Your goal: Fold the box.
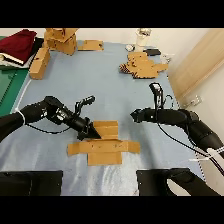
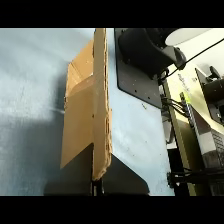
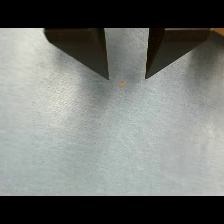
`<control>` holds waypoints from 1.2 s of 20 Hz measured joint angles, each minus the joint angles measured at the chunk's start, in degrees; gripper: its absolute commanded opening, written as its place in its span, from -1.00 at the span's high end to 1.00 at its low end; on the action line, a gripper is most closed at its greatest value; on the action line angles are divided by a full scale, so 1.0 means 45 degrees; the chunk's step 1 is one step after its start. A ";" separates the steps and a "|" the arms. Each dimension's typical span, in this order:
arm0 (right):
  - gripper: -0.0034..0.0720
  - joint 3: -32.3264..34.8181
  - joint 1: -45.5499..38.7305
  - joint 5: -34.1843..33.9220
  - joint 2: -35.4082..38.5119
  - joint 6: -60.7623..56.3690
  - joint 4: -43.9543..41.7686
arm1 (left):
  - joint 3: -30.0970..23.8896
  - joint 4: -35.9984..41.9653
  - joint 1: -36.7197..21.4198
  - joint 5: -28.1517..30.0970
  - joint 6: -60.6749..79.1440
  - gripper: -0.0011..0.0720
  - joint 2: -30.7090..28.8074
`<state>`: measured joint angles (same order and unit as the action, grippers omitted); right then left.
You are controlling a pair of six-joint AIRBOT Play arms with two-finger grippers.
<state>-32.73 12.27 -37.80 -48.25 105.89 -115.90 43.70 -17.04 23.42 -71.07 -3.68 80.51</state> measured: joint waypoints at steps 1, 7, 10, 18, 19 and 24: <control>-0.02 0.0000 0.0000 -0.0005 0.0000 0.0000 0.0000 | -0.0029 -0.0102 0.0044 0.0092 -0.0010 0.93 0.0053; -0.02 0.0000 -0.0005 -0.0024 0.0000 0.0000 0.0000 | -0.0102 -0.0937 0.0155 0.0811 -0.0083 0.93 0.0228; -0.02 0.0000 -0.0005 -0.0039 0.0000 0.0005 -0.0005 | -0.0107 -0.1093 0.0170 0.1141 -0.0049 0.93 0.0253; -0.02 0.0000 -0.0005 -0.0049 0.0000 0.0010 -0.0005 | -0.0112 -0.0330 0.0238 0.1690 0.0554 0.93 -0.0408; -0.02 0.0000 -0.0005 -0.0049 0.0000 0.0010 -0.0005 | -0.0117 -0.0243 0.0291 0.1894 0.0685 0.93 -0.0481; -0.02 0.0000 0.0000 -0.0049 0.0000 0.0010 -0.0005 | -0.0257 -0.0063 0.0695 0.2535 0.1413 0.93 -0.0617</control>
<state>-32.73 12.27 -38.02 -48.25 105.93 -115.92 42.54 -17.32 26.55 -59.66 2.68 77.73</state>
